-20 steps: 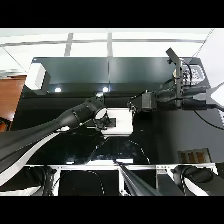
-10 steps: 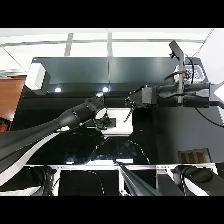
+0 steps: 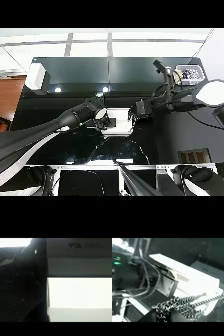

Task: Fold the box and place the chain.

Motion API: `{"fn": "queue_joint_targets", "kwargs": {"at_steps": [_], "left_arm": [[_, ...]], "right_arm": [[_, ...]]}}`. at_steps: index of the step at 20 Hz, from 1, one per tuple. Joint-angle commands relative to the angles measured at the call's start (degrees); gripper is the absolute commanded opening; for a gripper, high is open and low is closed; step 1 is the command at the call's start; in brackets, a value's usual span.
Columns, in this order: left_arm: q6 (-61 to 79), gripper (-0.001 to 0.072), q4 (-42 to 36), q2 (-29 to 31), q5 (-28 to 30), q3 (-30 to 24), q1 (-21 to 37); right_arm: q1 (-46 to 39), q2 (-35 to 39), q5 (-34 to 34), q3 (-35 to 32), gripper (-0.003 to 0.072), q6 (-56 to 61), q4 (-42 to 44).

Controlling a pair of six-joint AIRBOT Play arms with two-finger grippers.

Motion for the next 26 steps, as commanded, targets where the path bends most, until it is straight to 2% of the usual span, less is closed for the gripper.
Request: {"fn": "queue_joint_targets", "kwargs": {"at_steps": [1,4,5,6,7,10,11,13,14,16,18,20,22,24,26], "left_arm": [[0.0,0.0030,0.0,0.0,0.0,0.0,0.0],[0.0,0.0030,0.0,0.0,0.0,0.0,0.0],[0.0,0.0029,0.0,0.0,0.0,0.0,0.0],[0.0,0.0029,0.0,0.0,0.0,0.0,0.0],[0.0,0.0030,0.0,0.0,0.0,0.0,0.0],[0.0,0.0030,0.0,0.0,0.0,0.0,0.0],[0.0,0.0030,0.0,0.0,0.0,0.0,0.0],[0.0,0.0030,0.0,0.0,0.0,0.0,0.0],[0.0,0.0029,0.0,0.0,0.0,0.0,0.0],[0.0,0.0030,0.0,0.0,0.1,0.0,0.0],[0.0,0.0030,0.0,0.0,0.3,0.0,0.0],[0.0,0.0030,0.0,0.0,0.3,0.0,0.0],[0.0,0.0030,0.0,0.0,0.3,0.0,0.0],[0.0,0.0030,0.0,0.0,0.2,0.0,0.0],[0.0,0.0029,0.0,0.0,-0.1,0.0,0.0]], "right_arm": [[1.9,-4.0,-1.7,-0.5,0.0016,0.3,-1.0],[2.3,-6.7,-3.4,-0.5,0.0018,0.3,-1.4],[2.3,-6.8,-3.4,-0.5,0.0080,0.3,-2.3],[2.3,-6.8,-3.0,-0.5,0.0265,0.3,-2.4],[2.1,-6.8,-2.5,-0.5,0.0313,0.3,-2.8],[-2.3,-6.4,-0.4,0.0,0.0306,0.3,-6.4],[-5.6,-6.1,1.2,0.0,0.0306,-1.1,-10.1],[-12.5,-6.1,1.1,-0.7,0.0306,2.5,-25.8],[-15.7,-6.1,-2.2,-1.7,0.0305,7.6,-34.2],[-20.9,-6.3,-10.8,-4.3,0.0309,16.9,-44.1],[-25.0,-8.8,-18.7,-5.5,0.0698,20.8,-44.2],[-27.4,-13.9,-26.8,-4.6,0.0697,21.9,-40.3],[-29.1,-19.8,-31.6,-1.2,0.0696,26.8,-39.7],[-30.9,-27.2,-30.7,5.3,0.0695,34.4,-39.2],[-31.0,-34.5,-29.8,12.0,0.0695,35.3,-36.7]]}}
